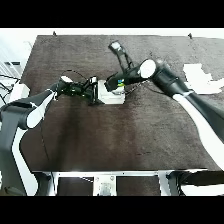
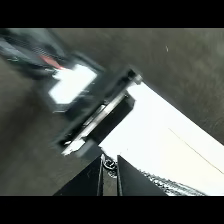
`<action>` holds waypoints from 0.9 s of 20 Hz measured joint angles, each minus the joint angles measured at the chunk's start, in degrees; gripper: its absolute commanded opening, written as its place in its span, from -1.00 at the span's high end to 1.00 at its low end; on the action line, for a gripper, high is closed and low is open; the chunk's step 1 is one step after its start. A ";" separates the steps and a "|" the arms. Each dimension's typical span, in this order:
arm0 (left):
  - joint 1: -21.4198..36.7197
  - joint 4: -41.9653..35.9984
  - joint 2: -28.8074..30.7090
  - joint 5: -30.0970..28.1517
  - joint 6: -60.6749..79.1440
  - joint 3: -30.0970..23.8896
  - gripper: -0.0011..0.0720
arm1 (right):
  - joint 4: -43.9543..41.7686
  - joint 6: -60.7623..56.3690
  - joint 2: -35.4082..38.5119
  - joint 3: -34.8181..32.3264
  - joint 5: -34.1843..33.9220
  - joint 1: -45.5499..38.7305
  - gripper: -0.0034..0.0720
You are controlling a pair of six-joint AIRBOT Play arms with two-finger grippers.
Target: Fold the box and place the chain.
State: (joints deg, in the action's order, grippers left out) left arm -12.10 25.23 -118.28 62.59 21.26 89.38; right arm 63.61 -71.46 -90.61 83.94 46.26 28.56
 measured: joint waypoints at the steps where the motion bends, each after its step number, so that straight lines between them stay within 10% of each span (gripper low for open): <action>1: 0.00 0.00 0.00 0.00 0.00 0.00 0.21 | -0.55 0.02 -2.08 -0.59 -1.77 0.00 0.88; 3: 0.00 0.00 0.00 0.00 0.00 0.00 0.21 | -1.18 0.07 -5.42 -1.29 -4.17 -0.04 -0.32; 18: 0.00 0.00 0.00 0.00 0.02 0.00 0.21 | 2.69 -6.67 1.33 -9.90 -6.69 -25.59 -0.41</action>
State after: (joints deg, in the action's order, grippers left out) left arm -12.10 25.23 -118.28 62.59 21.28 89.38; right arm 66.30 -78.13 -89.27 74.04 39.57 2.96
